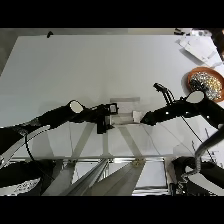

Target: Fold the box and place the chain.

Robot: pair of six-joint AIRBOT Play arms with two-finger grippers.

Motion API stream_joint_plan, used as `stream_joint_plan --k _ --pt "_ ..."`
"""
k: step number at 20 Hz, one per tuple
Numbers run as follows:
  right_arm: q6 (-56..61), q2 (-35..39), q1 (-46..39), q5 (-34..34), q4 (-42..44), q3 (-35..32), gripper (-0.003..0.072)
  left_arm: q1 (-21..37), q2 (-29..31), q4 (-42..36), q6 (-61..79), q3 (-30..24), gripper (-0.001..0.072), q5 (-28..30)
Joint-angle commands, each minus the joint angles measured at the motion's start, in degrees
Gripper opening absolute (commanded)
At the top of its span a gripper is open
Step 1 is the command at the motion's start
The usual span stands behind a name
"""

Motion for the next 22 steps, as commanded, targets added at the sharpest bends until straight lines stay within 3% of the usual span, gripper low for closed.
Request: stream_joint_plan --k 1,4,11,22 --pt "0.4 -0.1 1.4 -3.8 0.2 0.1 0.0461 0.0 0.0 0.0 0.0 0.0 0.0314 0.0" --pt "3.5 -0.4 5.0 -10.8 0.1 0.1 0.0461 0.0 0.0 0.0 0.0 0.0 0.0314 0.0" --pt "12.5 -0.4 11.8 -18.0 -0.2 0.1 0.0461 0.0 0.0 0.0 0.0 0.0 0.0314 0.0" --pt "41.1 -1.1 20.7 -12.3 -26.7 8.9 0.0459 0.0 0.0 0.0 0.0 0.0 0.0314 0.0"
